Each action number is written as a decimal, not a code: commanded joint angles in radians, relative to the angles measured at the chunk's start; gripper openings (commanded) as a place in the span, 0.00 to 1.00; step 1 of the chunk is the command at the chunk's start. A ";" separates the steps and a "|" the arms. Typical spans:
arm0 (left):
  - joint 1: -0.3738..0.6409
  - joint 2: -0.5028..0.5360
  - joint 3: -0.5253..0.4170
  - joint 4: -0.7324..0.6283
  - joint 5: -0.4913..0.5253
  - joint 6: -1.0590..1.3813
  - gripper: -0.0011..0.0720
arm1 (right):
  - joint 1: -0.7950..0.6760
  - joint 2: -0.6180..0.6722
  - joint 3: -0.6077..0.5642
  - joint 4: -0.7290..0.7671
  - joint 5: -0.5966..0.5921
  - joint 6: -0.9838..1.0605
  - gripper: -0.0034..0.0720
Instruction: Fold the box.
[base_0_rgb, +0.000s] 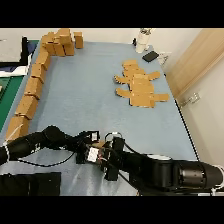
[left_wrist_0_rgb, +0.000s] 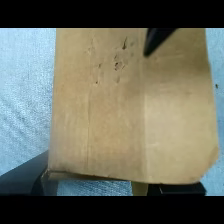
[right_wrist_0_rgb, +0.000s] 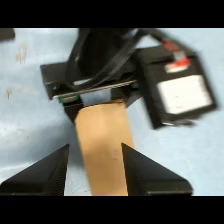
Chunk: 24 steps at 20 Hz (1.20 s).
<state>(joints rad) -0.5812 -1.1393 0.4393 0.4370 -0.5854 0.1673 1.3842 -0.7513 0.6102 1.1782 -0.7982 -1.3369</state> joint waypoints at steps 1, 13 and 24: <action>0.001 0.000 0.001 0.000 0.000 0.000 0.72 | -0.053 0.040 0.003 -0.003 -0.007 0.016 0.71; 0.001 0.000 0.001 0.000 -0.001 0.000 0.72 | -0.098 -0.071 0.002 0.087 0.016 -0.106 0.71; 0.001 0.000 0.001 0.000 0.000 0.000 0.72 | -0.098 -0.108 0.002 0.138 0.019 -0.273 0.71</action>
<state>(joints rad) -0.5808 -1.1393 0.4393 0.4374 -0.5858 0.1669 1.2865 -0.8547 0.6121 1.2942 -0.7784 -1.5566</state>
